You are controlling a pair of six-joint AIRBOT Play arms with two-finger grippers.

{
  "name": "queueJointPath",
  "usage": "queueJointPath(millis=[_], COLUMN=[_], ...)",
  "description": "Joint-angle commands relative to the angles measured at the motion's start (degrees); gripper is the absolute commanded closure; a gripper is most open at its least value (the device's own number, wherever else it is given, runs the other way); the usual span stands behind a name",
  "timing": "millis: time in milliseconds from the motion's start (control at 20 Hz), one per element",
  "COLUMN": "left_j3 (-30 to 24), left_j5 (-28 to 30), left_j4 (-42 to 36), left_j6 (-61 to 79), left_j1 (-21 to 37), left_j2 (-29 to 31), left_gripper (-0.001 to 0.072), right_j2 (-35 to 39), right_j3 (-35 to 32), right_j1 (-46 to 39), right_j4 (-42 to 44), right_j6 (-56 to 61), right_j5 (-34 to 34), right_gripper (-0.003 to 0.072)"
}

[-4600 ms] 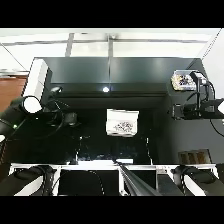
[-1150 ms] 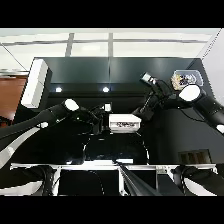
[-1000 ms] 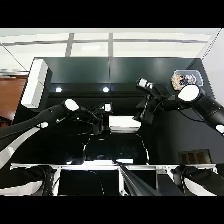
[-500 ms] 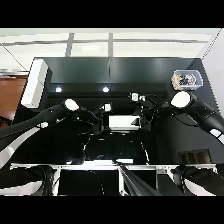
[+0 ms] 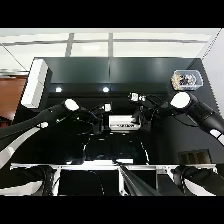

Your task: Fold the box and place the chain.

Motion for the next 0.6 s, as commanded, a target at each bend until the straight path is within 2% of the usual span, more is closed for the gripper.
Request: queueJointPath(millis=[0, 550], left_j3=[0.0, 0.0], left_j5=[0.0, 0.0], left_j4=[0.0, 0.0], left_j6=[0.0, 0.0], left_j1=[0.0, 0.0], left_j2=[0.0, 0.0], left_gripper=[0.0454, 0.0454], right_j2=[0.0, 0.0], right_j3=[0.0, 0.0], right_j1=[0.0, 0.0], right_j4=[0.1, 0.1], right_j6=[0.7, 1.1], right_j5=[0.0, 0.0], right_gripper=[0.0377, 0.0373])
